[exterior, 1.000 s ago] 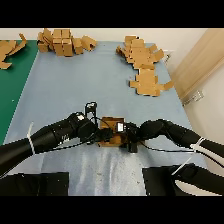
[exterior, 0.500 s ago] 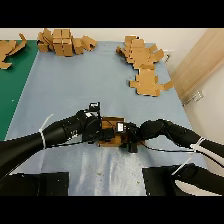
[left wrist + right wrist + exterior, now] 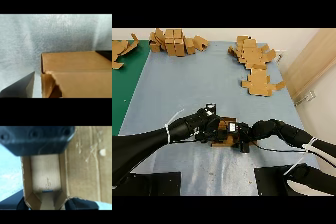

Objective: Fold the box.

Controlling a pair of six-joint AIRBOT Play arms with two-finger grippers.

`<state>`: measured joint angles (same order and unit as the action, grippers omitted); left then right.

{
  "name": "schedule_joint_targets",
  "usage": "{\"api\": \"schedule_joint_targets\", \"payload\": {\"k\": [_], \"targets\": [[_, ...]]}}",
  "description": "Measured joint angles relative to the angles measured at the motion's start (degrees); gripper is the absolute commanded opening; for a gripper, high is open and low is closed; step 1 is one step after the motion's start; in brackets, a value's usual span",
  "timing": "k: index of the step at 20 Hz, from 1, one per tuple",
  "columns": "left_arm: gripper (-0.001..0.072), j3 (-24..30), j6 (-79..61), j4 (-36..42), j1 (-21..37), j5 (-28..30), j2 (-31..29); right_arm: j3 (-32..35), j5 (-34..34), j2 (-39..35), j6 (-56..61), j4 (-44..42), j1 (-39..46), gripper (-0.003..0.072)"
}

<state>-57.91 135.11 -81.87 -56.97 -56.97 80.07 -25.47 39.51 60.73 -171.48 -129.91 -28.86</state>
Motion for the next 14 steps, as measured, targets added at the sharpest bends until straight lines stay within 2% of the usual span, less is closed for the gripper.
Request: {"api": "schedule_joint_targets", "payload": {"k": [6, 7, 13, 14], "targets": [[0.0483, -0.2, -2.99, 0.7, -0.48, 0.79, 1.2, 0.0, 0.02, 0.0, 0.0, 0.02, 0.0, 0.05], [0.0454, -0.2, -3.17, 0.72, -0.55, 0.85, 1.25, 0.0, 0.0, 0.02, 0.0, 0.02, 0.0, 0.05], [0.0455, -0.2, -3.58, 0.9, -0.55, 1.01, 1.33, 0.0, 0.0, 0.02, 0.0, 0.0, 0.0, 0.05], [0.042, -0.2, -3.58, 0.9, -0.55, 1.03, 1.33, 0.0, 0.0, 0.0, 0.0, 0.02, 0.0, 0.05]]}}
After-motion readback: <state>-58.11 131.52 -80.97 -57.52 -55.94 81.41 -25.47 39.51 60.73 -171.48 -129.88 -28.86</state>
